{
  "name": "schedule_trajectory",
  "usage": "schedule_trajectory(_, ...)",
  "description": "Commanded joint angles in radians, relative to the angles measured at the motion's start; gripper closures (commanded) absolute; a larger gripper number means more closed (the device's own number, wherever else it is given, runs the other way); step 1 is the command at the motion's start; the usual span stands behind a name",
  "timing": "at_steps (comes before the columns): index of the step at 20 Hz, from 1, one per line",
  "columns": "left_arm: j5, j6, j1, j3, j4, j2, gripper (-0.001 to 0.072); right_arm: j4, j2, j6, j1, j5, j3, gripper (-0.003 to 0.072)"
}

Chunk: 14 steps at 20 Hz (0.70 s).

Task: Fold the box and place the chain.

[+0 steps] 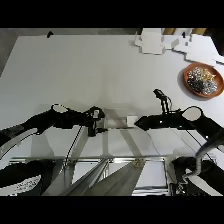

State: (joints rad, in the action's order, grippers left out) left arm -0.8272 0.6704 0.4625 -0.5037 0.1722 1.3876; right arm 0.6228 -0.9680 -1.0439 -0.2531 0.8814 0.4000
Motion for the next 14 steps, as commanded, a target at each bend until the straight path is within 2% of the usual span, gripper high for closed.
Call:
schedule_trajectory(1,0.0,0.0,0.0,-0.001,0.0,-0.001,0.0558,-0.002,0.001,-0.027,-0.031,-0.035,0.001,0.0344)
schedule_trajectory(6,0.0,0.0,0.0,-0.001,0.0,-0.001,0.0558,0.063,-0.005,-0.183,-0.106,-0.106,0.05,0.0336)
schedule_trajectory(14,0.0,0.0,0.0,-0.001,0.0,-0.001,0.0558,0.406,-0.034,-0.591,-0.214,-0.111,0.13,0.0351)
